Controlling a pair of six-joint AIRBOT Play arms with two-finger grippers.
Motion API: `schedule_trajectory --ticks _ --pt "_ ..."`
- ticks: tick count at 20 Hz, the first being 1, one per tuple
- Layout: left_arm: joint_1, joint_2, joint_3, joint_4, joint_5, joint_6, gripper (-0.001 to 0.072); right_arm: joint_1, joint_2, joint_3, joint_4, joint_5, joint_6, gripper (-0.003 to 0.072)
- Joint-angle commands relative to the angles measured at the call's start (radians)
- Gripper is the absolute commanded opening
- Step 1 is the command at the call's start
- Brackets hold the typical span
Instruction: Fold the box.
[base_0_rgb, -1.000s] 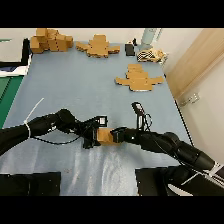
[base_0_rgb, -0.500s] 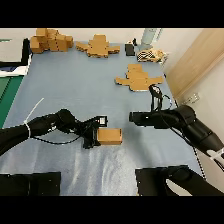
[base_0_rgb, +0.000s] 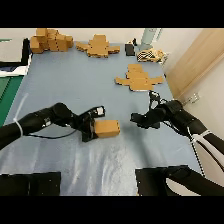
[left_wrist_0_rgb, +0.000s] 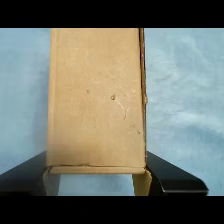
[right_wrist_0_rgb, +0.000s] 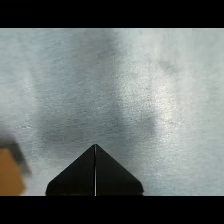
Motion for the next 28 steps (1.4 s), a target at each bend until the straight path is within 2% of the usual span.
schedule_trajectory --ticks 1,5,8,10,13,17,20,24,28 --pt "0.101 0.057 0.038 0.134 0.051 -0.227 0.0508 -0.002 -0.045 0.001 -0.005 -0.005 0.014 0.0006" --pt "0.332 0.06 0.074 0.145 0.215 -0.423 0.0508 -0.002 -0.048 0.001 -0.005 -0.005 0.014 0.0006" --pt "0.525 0.033 0.106 0.148 0.317 -0.436 0.0508 -0.002 -0.049 0.001 -0.005 -0.003 0.014 0.0006" --pt "0.642 -0.024 0.166 0.147 0.334 -0.449 0.0508 -0.002 -0.049 0.001 -0.005 0.005 0.015 0.0005" --pt "0.773 -0.165 0.296 0.147 0.329 -0.533 0.0508 -0.002 -0.049 0.001 -0.005 0.024 0.03 0.0006" --pt "0.838 -0.355 0.467 0.148 0.263 -0.56 0.0508 -0.002 -0.049 0.001 -0.005 0.051 0.041 0.0006" --pt "0.832 -0.446 0.518 0.147 0.258 -0.561 0.0508 -0.002 -0.049 0.001 -0.005 0.065 0.041 0.0006" --pt "0.831 -0.484 0.531 0.164 0.281 -0.56 0.0508 -0.002 -0.049 0.001 -0.005 0.065 0.041 0.0006" --pt "0.828 -0.484 0.531 0.299 0.253 -0.56 0.0508 -0.002 -0.049 0.001 -0.005 0.066 0.041 0.0005"
